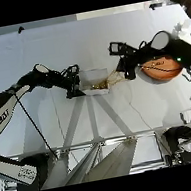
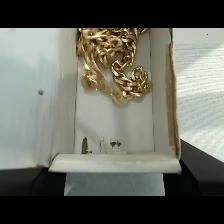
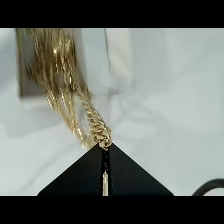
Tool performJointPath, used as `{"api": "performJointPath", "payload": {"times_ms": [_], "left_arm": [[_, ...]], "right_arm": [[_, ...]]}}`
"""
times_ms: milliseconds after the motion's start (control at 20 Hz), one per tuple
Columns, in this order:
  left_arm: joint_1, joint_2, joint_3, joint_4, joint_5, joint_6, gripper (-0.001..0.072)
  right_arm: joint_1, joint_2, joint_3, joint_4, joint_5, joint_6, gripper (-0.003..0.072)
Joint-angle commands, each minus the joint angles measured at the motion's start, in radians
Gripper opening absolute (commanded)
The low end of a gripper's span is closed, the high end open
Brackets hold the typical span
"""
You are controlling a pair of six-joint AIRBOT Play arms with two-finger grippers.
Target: Fold the box and place the chain.
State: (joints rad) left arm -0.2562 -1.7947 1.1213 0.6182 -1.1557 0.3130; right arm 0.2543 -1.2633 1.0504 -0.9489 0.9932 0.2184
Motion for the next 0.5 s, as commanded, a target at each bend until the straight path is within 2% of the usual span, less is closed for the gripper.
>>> {"api": "performJointPath", "payload": {"times_ms": [0,150,450], "left_arm": [[-0.001,0.001,0.0,0.0,0.0,0.0,0.039],[-0.001,0.001,0.0,0.0,0.0,0.0,0.039],[-0.001,0.001,0.0,0.0,0.0,0.0,0.039]], "right_arm": [[0.007,0.103,0.001,0.207,0.0,0.02,0.0007],[0.052,0.109,0.001,0.399,-0.02,0.012,0.0008],[0.155,0.099,0.001,0.434,-0.201,0.013,0.0008]]}}
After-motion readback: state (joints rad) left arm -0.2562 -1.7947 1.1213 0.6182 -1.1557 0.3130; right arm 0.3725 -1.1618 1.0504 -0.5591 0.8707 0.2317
